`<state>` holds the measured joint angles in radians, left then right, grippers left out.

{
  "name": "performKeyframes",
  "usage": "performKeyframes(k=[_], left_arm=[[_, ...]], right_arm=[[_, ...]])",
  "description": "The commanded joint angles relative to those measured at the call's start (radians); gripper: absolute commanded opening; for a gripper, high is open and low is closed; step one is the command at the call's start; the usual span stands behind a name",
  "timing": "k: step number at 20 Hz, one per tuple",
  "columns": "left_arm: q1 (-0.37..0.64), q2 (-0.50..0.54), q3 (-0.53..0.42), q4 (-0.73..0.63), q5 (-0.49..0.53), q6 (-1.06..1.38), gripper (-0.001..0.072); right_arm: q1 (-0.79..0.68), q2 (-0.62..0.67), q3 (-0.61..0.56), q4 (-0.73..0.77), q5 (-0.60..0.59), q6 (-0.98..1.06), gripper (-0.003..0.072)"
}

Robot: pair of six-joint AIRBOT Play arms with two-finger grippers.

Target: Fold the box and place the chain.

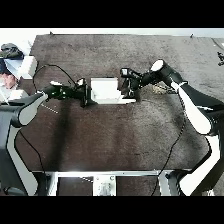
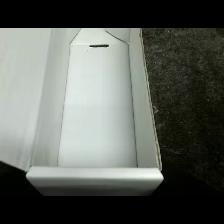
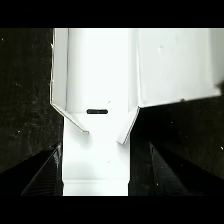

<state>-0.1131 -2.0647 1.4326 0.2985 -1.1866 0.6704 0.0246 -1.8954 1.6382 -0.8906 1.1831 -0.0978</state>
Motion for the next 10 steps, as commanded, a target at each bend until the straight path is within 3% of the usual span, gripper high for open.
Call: performKeyframes(k=[1,6,8,10], left_arm=[[0.000,0.000,0.000,0.000,0.000,0.000,0.0285],[0.000,0.000,0.000,0.000,0.000,0.000,0.0286],[0.000,0.000,0.000,0.000,0.000,0.000,0.0286],[0.000,0.000,0.000,0.000,0.000,0.000,0.0286]], right_arm=[[0.022,-0.008,0.000,-0.015,-0.013,-0.011,0.0589],[0.046,-0.010,0.000,-0.023,-0.024,-0.006,0.0588],[0.046,-0.010,0.000,-0.034,-0.017,0.015,0.0432],[0.046,-0.010,0.000,-0.037,-0.008,0.015,0.0430]])
